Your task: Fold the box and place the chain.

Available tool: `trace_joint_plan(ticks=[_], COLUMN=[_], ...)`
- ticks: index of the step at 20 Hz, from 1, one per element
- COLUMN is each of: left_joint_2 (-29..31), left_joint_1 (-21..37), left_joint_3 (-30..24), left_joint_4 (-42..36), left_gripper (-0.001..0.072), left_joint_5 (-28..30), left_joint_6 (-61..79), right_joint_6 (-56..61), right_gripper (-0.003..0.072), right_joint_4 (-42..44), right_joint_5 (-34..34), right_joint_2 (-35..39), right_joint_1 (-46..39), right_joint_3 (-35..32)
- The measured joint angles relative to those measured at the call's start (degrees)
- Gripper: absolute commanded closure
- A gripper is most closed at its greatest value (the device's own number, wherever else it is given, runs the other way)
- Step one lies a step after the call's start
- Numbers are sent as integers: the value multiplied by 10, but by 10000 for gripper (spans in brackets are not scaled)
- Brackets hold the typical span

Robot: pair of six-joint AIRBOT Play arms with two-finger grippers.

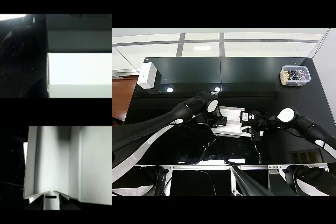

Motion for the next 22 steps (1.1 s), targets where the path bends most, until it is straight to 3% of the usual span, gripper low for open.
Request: trace_joint_plan(ticks=[3,4,5,6,7,8,9,11,12,14,17,20,22], left_joint_2=[0,0,0,0,0,0,0,0,0,0,0,0,0], left_joint_1=[0,0,0,0,0,0,0,0,0,0,0,0,0], left_joint_3=[0,0,0,0,0,0,0,0,0,0,0,0,0], left_joint_4=[-1,-2,-2,-4,-4,-4,-5,-6,-7,-11,-13,-15,-17], left_gripper=[687,687,687,687,687,687,687,687,687,687,686,686,686], left_joint_5=[0,0,1,2,2,2,2,2,2,2,0,0,0], left_joint_6=[-2,-2,-2,-2,-2,-1,-1,0,0,1,2,0,0], right_joint_6=[0,0,0,1,3,10,18,38,60,131,289,464,557], right_gripper=[470,415,242,254,513,368,323,612,672,672,672,672,672], right_joint_4=[57,68,77,85,88,89,89,82,71,44,-16,-77,-106], right_joint_5=[-14,-17,-19,-19,-21,-24,-27,-27,-27,-2,90,188,215], right_joint_2=[-14,-19,-23,-25,-27,-29,-30,-31,-31,-21,14,56,71], right_joint_1=[4,5,6,6,7,7,7,7,7,-1,-43,-139,-219], right_joint_3=[0,0,0,0,0,0,0,0,1,7,29,46,43])
